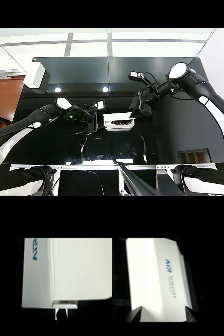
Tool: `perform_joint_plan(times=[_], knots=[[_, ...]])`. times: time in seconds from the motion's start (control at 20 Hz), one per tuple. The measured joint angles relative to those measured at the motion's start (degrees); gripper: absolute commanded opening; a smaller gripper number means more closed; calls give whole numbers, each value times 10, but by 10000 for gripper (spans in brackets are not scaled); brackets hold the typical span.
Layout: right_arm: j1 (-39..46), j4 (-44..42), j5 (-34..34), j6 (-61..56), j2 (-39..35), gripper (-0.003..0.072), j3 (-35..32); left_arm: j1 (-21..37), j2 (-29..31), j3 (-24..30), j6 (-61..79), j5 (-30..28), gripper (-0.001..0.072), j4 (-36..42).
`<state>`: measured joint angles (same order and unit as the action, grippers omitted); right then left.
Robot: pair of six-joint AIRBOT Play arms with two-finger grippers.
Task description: Fold the box and place the chain.
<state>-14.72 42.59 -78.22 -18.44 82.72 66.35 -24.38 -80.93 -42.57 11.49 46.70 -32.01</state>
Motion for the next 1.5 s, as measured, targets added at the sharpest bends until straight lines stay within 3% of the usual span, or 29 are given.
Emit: perform_joint_plan(times=[0.35,0.95,1.0,1.05,1.3,1.4,1.5], knots=[[-59,38,65,78,-7,620,-35,0,0,0,0,0,432,0],[-87,43,61,90,-8,618,-38,0,0,0,0,0,431,0],[-88,44,66,90,-8,539,-38,0,0,0,0,0,432,0],[-90,46,69,90,-8,538,-38,0,0,0,0,0,432,0],[-110,69,87,92,-12,557,-38,0,0,0,0,0,431,0],[-113,78,99,90,-12,699,-38,0,0,0,0,0,432,0],[-116,83,115,83,-12,720,-38,0,0,0,0,0,432,0]])
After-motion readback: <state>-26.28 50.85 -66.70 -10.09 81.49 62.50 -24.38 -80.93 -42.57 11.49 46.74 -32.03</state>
